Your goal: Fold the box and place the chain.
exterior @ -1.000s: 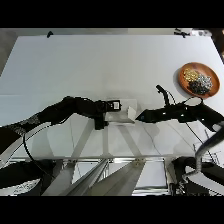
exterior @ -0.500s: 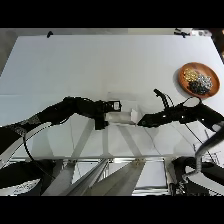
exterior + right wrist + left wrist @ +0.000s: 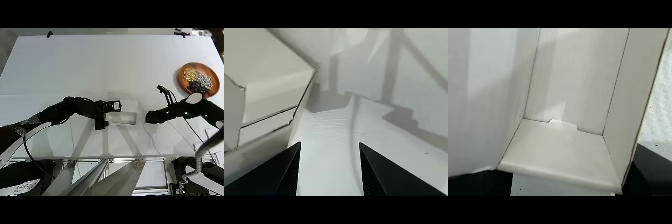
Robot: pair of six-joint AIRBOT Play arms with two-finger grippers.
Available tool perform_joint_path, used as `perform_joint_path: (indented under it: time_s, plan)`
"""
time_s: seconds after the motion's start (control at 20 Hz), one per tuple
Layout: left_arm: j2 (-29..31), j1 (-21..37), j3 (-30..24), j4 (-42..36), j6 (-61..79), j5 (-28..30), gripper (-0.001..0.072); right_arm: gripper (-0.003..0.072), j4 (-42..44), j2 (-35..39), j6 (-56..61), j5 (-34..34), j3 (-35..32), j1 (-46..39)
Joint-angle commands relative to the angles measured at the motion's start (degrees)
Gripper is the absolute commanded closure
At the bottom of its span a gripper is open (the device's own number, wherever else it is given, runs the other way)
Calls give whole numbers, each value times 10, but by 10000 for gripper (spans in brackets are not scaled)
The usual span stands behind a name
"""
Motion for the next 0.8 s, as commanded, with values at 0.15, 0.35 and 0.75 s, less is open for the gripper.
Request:
perform_joint_path:
  time_s: [0.15, 0.35, 0.75]
  plan:
    - [0, 0, 0, 0, 0, 1, 314, 285, -56, 12, 34, -21, 30, 0]
    - [0, 0, 0, 0, 0, 1, 314, 285, -30, 14, 18, -27, 31, 1]
    - [0, 0, 0, 0, 0, 1, 314, 201, 49, 32, -28, 33, 31, 8]
